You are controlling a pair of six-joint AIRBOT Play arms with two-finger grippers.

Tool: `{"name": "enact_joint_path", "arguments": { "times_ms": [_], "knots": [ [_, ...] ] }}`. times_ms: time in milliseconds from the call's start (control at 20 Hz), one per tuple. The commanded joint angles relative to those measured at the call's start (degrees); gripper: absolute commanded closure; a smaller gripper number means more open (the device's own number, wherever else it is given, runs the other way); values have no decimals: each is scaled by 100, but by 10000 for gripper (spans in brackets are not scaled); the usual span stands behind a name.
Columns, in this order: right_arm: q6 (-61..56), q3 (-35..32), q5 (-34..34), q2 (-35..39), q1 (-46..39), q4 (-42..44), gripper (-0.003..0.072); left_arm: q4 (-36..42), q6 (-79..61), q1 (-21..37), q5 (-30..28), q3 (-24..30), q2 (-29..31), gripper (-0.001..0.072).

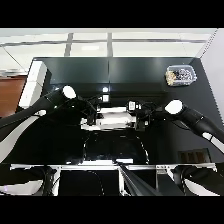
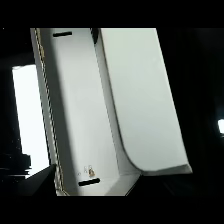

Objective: Fold the box and place the chain.

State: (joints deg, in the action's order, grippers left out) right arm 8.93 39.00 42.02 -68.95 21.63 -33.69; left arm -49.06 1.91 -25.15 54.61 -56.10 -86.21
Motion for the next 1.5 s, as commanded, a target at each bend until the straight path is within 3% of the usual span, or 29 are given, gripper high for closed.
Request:
{"name": "enact_joint_path", "arguments": {
  "times_ms": [0, 300, 800, 1450],
  "knots": [
    [640, 2, 221, -267, -195, 557, -19, -48, 4, -61, 9, -122, 4, 678],
    [920, 4, 243, -671, -151, 560, -19, -466, 474, -195, -11, -142, -229, 678],
    [1005, 7, 317, -1003, -149, 343, -19, -466, 476, -195, -15, -166, -256, 678],
    [715, 7, 70, -1014, 17, 66, -19, -463, 476, -195, -15, -166, -256, 678]
  ]
}}
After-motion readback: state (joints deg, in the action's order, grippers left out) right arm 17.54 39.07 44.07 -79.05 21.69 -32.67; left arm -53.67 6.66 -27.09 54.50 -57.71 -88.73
